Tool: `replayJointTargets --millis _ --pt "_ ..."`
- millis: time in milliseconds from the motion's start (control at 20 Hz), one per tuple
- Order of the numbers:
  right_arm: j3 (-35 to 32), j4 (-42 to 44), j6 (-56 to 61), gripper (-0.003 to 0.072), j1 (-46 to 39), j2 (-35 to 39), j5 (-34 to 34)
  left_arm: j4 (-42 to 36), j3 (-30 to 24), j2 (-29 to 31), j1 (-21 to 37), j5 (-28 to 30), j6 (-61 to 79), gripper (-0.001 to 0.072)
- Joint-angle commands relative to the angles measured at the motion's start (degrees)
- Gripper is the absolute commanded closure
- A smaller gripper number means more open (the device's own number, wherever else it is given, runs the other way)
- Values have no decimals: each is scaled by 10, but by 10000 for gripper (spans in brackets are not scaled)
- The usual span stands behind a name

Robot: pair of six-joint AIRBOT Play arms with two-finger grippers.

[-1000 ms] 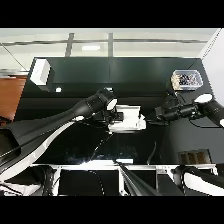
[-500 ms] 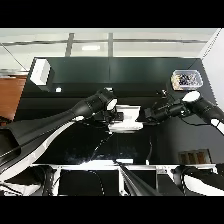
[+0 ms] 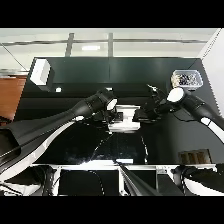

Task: Fold the box and place the chain.

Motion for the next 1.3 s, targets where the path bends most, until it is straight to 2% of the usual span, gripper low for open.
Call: replayJointTargets --millis 0,250,400,450,500,650,750,800,850,1050,1100,1150,1200,1250 --pt "28 -167 172 264 76 -3 -32 0 0 0 0 0 0 682" --pt "65 -314 346 284 156 -31 -3 0 0 0 0 0 0 682" --pt "69 -316 365 285 166 -50 5 0 0 0 0 0 0 682" --pt "69 -315 369 343 166 -56 8 0 0 0 0 0 0 682" --pt "69 -315 372 353 166 -62 12 0 0 0 0 0 0 682" --pt "69 -311 381 353 168 -68 23 0 0 0 0 0 0 682" --pt "69 -311 382 454 168 -68 23 0 0 0 0 0 0 682" --pt "69 -311 384 589 168 -68 23 0 0 0 0 0 0 682" --pt "69 -311 384 673 168 -68 22 0 0 0 0 0 0 682" --pt "69 -300 384 669 168 -68 24 0 0 0 0 0 0 682" --pt "69 -297 384 485 168 -68 24 0 0 0 0 0 0 682" --pt "69 -296 384 428 168 -68 24 0 0 0 0 0 0 682" --pt "69 -296 384 487 168 -68 24 0 0 0 0 0 0 682" --pt "69 -296 384 659 168 -68 23 0 0 0 0 0 0 682"
